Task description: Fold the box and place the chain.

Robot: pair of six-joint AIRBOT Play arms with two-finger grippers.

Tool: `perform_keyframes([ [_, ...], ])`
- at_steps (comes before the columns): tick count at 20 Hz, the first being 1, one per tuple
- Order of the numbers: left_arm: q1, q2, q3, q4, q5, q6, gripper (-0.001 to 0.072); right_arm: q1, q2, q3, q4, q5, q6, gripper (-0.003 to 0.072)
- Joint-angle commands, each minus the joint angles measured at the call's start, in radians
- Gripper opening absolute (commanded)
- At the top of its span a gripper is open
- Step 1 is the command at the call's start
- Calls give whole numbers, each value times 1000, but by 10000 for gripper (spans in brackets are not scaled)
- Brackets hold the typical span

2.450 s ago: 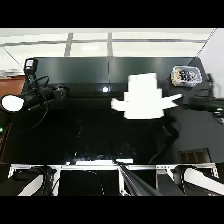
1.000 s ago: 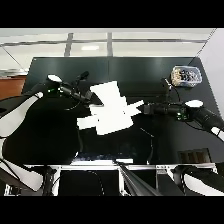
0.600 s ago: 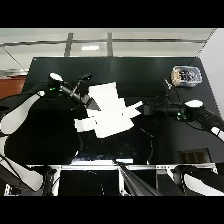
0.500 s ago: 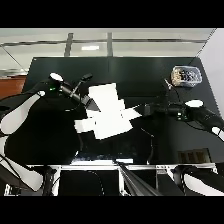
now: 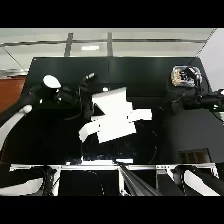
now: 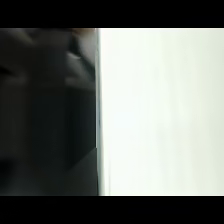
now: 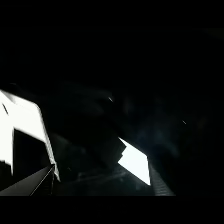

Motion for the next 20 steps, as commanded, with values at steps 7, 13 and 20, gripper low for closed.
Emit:
perform_keyframes([
  [7, -153, -18, -115, 12, 390, 473, 27, 51, 18, -8, -99, 16, -22, 682],
  [13, -181, -105, -58, 67, 401, 475, 27, 241, 16, -156, -98, -109, -235, 683],
  [20, -180, -108, -58, 157, 440, 474, 27, 396, 16, -217, -95, -240, -384, 683],
])
